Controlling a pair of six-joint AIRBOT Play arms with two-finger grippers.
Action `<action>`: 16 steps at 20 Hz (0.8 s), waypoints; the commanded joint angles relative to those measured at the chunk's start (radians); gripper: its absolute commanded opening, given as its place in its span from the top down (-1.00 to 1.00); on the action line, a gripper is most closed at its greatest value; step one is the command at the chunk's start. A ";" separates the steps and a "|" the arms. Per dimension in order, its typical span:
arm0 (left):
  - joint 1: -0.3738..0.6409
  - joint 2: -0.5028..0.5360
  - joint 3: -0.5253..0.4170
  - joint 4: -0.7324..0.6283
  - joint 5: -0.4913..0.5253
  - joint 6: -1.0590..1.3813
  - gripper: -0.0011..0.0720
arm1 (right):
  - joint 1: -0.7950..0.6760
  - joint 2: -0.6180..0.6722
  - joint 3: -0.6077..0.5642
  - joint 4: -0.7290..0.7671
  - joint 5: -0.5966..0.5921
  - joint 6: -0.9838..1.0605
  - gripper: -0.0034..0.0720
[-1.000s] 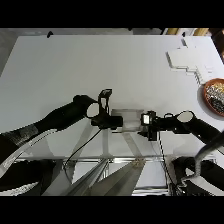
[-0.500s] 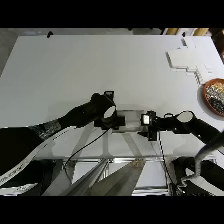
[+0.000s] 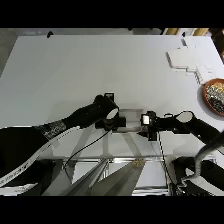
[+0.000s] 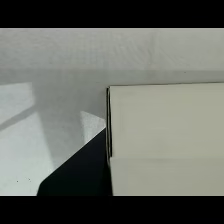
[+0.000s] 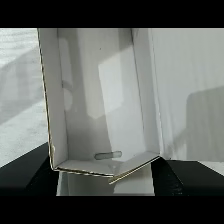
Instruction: Fold the box and place the chain.
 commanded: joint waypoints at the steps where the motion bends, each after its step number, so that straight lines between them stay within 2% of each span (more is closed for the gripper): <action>1: -0.005 -0.008 0.002 0.009 0.002 -0.003 0.97 | 0.000 0.000 0.000 0.000 -0.001 0.000 -0.05; 5: -0.005 -0.008 0.005 0.017 0.003 -0.008 0.93 | 0.000 0.000 0.000 0.000 -0.001 0.000 -0.05; 6: -0.005 -0.007 0.006 0.016 0.003 -0.008 0.70 | 0.000 0.000 0.000 0.000 -0.001 0.000 -0.05; 7: -0.005 -0.007 0.008 0.010 0.002 -0.008 0.57 | 0.000 0.000 0.000 0.000 -0.001 0.000 -0.05; 16: 0.003 -0.018 0.059 0.007 -0.065 0.008 0.62 | 0.000 0.000 0.000 0.000 -0.001 0.000 -0.05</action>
